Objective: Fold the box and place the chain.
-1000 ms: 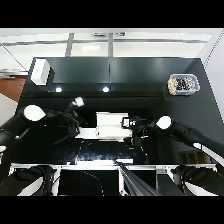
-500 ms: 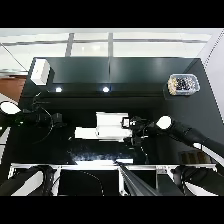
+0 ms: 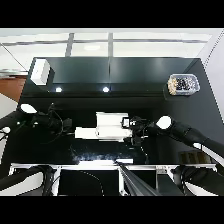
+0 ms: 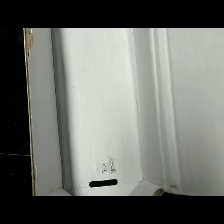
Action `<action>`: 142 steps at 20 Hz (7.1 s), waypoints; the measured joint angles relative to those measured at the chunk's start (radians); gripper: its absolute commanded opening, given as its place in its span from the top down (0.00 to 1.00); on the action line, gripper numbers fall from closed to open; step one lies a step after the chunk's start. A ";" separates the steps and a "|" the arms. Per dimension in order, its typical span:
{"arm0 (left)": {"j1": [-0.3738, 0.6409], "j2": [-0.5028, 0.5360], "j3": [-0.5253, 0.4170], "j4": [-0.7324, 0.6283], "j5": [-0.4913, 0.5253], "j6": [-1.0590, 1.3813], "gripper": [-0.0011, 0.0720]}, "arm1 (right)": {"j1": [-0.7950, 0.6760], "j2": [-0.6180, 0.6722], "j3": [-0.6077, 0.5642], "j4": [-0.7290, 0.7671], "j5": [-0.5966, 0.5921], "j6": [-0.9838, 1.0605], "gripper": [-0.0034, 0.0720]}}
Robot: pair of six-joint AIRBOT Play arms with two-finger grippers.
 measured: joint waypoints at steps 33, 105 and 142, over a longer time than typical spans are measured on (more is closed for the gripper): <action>-0.535 0.094 0.043 -0.126 0.320 -0.228 0.06 | 0.000 0.000 0.000 0.000 0.000 0.000 0.24; -0.921 -0.111 0.393 0.693 0.106 -1.212 0.95 | -0.001 0.061 -0.002 -0.058 0.022 0.030 0.00; -0.921 -0.111 0.393 0.713 0.101 -1.185 0.95 | -0.001 0.147 -0.001 -0.053 0.043 0.083 0.65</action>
